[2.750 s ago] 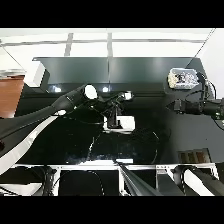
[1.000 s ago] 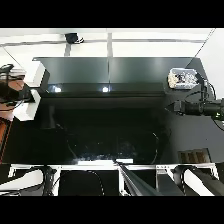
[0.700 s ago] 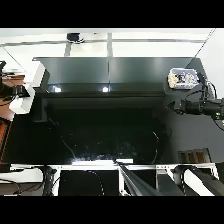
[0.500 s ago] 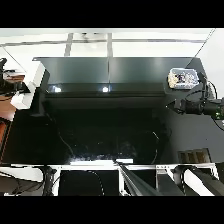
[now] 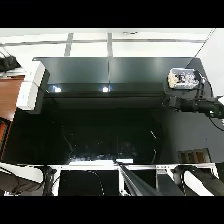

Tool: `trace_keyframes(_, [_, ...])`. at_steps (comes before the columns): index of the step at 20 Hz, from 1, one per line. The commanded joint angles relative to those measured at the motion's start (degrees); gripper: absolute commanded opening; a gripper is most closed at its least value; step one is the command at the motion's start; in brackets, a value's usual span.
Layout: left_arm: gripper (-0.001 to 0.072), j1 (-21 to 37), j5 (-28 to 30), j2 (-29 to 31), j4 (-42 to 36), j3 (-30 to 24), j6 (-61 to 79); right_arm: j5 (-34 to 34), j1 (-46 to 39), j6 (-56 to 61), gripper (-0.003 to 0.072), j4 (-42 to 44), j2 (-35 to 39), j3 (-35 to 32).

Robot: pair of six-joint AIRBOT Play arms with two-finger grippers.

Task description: Fold the box and place the chain.

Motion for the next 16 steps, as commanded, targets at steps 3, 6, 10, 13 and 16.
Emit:
trace_keyframes(3, [0.0023,-9.5,-14.9,4.2,-10.4,4.7,-6.1,-16.0,13.5,0.0,0.0016,-1.9,0.0,0.0])
trace_keyframes(6, [0.0023,-20.2,-9.0,13.4,-9.6,-9.6,-3.1,-15.6,16.2,0.0,0.0016,-9.8,0.0,0.0])
trace_keyframes(10, [0.0023,-29.9,12.1,33.7,-5.0,-41.6,-2.9,-13.1,16.0,0.0,0.0016,-11.2,0.0,0.0])
trace_keyframes(13, [0.0024,-30.4,18.8,47.1,-3.7,-62.1,-2.9,-13.1,16.0,0.0,0.0016,-11.2,0.0,0.0])
trace_keyframes(16, [0.0024,-27.4,19.5,53.4,-1.0,-71.1,-2.9,-13.1,16.0,0.0,0.0016,-11.2,0.0,0.0])
